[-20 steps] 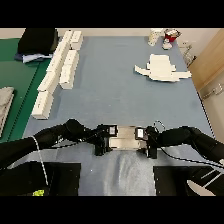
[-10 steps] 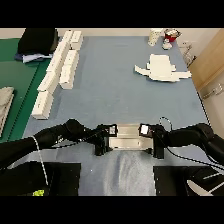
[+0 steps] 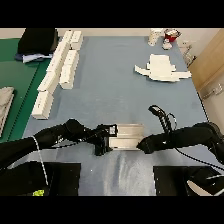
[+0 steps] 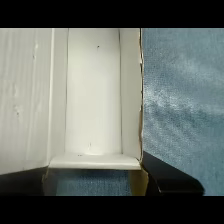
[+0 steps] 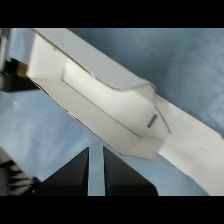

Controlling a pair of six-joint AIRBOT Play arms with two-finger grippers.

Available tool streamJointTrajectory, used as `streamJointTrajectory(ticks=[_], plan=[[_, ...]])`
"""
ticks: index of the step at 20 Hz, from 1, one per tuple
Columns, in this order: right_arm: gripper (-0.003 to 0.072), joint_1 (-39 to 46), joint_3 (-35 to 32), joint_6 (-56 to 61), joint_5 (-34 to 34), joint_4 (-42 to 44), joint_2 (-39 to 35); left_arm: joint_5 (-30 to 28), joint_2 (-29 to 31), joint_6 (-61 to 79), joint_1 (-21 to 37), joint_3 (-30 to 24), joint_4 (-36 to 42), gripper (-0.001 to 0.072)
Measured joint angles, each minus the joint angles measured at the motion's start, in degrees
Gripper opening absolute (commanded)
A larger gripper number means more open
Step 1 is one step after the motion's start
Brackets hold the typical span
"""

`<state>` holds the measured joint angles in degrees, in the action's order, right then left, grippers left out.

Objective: Fold the box.

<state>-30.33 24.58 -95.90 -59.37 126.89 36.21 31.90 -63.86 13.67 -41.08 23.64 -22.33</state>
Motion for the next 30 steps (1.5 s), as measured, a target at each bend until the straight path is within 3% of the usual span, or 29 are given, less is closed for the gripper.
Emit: streamJointTrajectory(ticks=[3, 6, 15, 30], plan=[[0.0141, -2.56, 2.38, 4.07, 8.00, 5.79, 4.17, 0.02, 0.00, 0.02, 0.00, -0.02, 0.00, 0.0484], [0.0141, -2.32, 6.01, 5.70, 12.96, 6.38, 9.84, 0.02, 0.00, 0.00, 0.00, -0.02, 0.00, 0.0484], [0.0142, 1.44, 9.88, 6.69, 17.00, 5.16, 26.75, 0.00, 0.00, -0.11, 0.00, -0.02, 0.07, 0.0484], [0.0142, 1.75, 10.54, 2.73, 14.62, 4.50, 27.74, 0.20, 0.00, 0.09, 0.00, 0.00, -0.02, 0.0485]])
